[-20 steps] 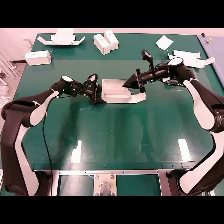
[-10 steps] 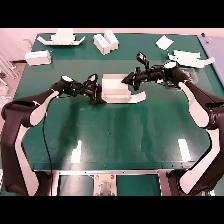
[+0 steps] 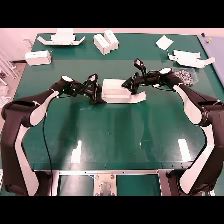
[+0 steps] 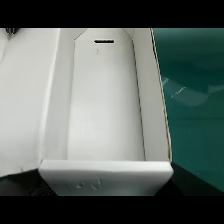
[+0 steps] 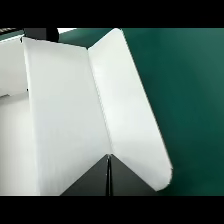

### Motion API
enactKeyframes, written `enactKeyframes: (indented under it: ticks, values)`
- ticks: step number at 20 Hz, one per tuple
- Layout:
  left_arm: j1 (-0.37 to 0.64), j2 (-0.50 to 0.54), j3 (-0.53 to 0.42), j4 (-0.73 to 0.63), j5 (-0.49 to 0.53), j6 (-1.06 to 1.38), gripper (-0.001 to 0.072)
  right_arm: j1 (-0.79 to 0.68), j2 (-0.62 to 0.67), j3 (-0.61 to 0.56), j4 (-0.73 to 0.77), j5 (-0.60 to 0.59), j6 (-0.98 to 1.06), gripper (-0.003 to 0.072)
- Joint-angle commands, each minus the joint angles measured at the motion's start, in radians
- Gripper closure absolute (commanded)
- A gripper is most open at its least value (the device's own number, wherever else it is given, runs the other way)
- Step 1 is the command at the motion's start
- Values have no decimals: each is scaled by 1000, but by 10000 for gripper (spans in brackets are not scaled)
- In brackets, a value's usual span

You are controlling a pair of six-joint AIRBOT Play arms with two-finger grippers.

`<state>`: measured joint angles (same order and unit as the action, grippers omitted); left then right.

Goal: Fold the box and place the chain.

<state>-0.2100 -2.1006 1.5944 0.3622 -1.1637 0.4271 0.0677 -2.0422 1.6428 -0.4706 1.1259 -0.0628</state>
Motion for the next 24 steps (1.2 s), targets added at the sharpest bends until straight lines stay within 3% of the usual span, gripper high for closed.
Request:
enactKeyframes:
  ticks: [1, 6, 9, 12, 15, 17, 24]
  values:
    - [1, 0, 0, 0, 1, 0, 233, -7, -4, 26, -13, 14, 10, 679]
    - [1, 0, 0, 0, 2, 0, 233, -16, 102, 78, -45, 46, 68, 682]
    - [1, 0, 0, 0, 2, 0, 233, -26, 204, 68, -236, 77, 203, 683]
    - [1, 0, 0, 0, 3, 0, 233, -39, 298, -27, -319, 77, 231, 683]
    - [1, 0, 0, 0, 3, 0, 233, -47, 382, -174, -337, 0, 224, 669]
    - [1, 0, 0, 0, 3, 0, 233, -51, 402, -244, -376, 2, 196, 79]
    - [1, 0, 0, 0, 2, -1, 233, -51, 391, -399, -304, 10, -100, 81]
